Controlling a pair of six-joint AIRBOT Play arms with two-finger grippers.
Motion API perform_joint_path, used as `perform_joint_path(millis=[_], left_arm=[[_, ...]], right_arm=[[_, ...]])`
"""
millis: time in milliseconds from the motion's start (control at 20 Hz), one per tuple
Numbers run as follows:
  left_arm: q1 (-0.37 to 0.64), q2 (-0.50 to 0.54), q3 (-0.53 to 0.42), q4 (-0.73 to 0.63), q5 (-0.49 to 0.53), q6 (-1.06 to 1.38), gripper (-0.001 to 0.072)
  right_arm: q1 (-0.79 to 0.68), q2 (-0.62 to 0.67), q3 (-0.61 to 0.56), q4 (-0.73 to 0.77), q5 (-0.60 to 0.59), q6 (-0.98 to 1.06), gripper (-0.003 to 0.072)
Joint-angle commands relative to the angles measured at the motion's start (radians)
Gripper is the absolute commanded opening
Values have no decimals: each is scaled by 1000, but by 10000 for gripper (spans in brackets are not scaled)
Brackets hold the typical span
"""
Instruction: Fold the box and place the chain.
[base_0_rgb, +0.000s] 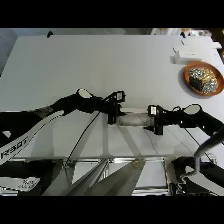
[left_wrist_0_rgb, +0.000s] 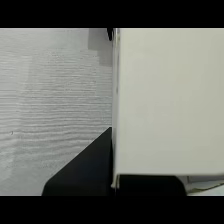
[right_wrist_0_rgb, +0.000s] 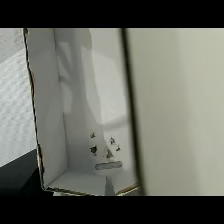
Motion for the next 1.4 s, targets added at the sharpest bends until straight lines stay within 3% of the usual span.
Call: perform_joint_path(millis=[0, 300, 1350], left_arm=[[0, 0, 0, 0, 2, -1, 11], [0, 0, 0, 0, 2, -1, 11], [0, 0, 0, 0, 1, -1, 11]], right_arm=[[0, -26, -1, 6, -11, -18, 518], [0, -26, 0, 5, -23, -17, 293], [0, -26, -1, 5, -20, -17, 294]])
